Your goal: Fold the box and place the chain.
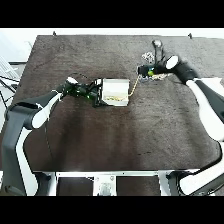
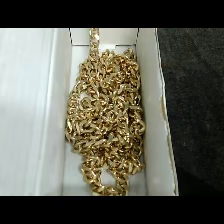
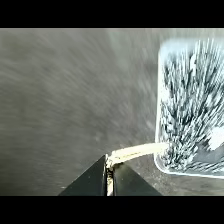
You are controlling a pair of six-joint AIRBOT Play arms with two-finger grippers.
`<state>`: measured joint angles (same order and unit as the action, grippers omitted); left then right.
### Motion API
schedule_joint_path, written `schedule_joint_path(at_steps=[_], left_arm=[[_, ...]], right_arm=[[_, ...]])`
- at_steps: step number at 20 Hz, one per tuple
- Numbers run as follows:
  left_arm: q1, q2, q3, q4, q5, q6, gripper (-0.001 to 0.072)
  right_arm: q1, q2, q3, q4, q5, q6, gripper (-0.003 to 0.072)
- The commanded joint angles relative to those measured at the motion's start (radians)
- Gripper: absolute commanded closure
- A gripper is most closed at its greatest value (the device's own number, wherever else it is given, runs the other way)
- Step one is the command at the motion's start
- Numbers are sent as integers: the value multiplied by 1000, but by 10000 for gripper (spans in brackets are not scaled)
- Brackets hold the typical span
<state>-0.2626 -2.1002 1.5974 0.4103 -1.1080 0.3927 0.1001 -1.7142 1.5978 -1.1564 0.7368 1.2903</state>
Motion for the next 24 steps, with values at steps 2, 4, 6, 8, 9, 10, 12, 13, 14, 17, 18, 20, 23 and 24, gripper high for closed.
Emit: schedule_joint_path(at_steps=[2, 4, 6, 8, 9, 10, 12, 13, 14, 17, 18, 20, 23, 24], left_arm=[[0, 0, 0, 0, 0, 0, 421], [0, 1, 0, 0, 0, 0, 421], [0, 0, 0, 0, 0, 0, 421], [0, 0, 0, 0, 0, 0, 421], [0, 0, 0, 0, 0, 0, 421], [0, 1, 0, 0, -1, 0, 421], [0, 1, 0, 0, 0, 0, 421], [0, 1, 0, 0, 0, 0, 421], [0, 1, 0, 0, 0, 0, 421], [0, 1, 0, 0, -1, 0, 421], [0, 1, 0, 0, -1, 0, 421], [0, 1, 0, 0, -1, 0, 421], [0, 0, 0, 0, -2, 0, 421], [0, 1, 0, 0, -2, 0, 421]], right_arm=[[40, 267, 2, -97, 121, -8, 676], [75, 352, 2, -132, 206, 11, 676], [114, 406, 2, -142, 289, 15, 675], [165, 432, 2, -142, 323, 15, 675], [196, 437, 2, -142, 327, 18, 675], [227, 437, 2, -142, 327, 19, 675], [290, 437, -9, -142, 318, 18, 675], [320, 437, -29, -142, 294, 19, 675], [342, 436, -57, -142, 259, 18, 675], [379, 422, -208, -142, 88, 18, 675], [381, 413, -277, -142, 11, 18, 675], [380, 373, -404, -134, -168, 18, 675], [391, 237, -525, -76, -394, 18, 675], [393, 195, -525, -71, -378, 18, 671]])
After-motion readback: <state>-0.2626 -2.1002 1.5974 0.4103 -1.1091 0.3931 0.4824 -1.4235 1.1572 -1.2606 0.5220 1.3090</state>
